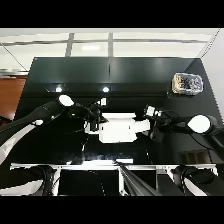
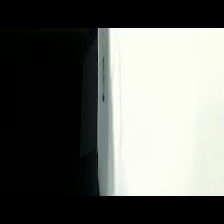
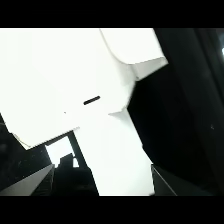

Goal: Fold the box and place the chain.

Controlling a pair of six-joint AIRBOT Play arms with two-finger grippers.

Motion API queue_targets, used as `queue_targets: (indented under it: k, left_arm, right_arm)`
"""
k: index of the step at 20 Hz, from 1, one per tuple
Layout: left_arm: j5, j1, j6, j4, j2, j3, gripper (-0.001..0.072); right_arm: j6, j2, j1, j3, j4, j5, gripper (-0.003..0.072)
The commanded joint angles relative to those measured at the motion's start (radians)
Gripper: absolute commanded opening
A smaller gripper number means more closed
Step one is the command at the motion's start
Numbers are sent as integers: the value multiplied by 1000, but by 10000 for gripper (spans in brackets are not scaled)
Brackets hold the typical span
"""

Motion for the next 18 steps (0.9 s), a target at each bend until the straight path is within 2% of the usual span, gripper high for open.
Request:
queue_targets:
  k: [1, 7, 14, 18]
  left_arm:
    - [12, 0, 11, 12, -18, -1, 26]
    - [13, 0, 11, 45, -22, -1, 27]
    - [12, 0, 11, 48, -22, 0, 27]
    - [12, 0, 11, 47, -22, 0, 26]
  right_arm:
    - [-48, -46, 64, -21, 30, -37, 701]
    - [-113, -142, 97, -21, 51, -53, 701]
    - [-128, -172, 128, -25, 83, -31, 700]
    - [-152, -215, 223, -48, 147, -179, 700]
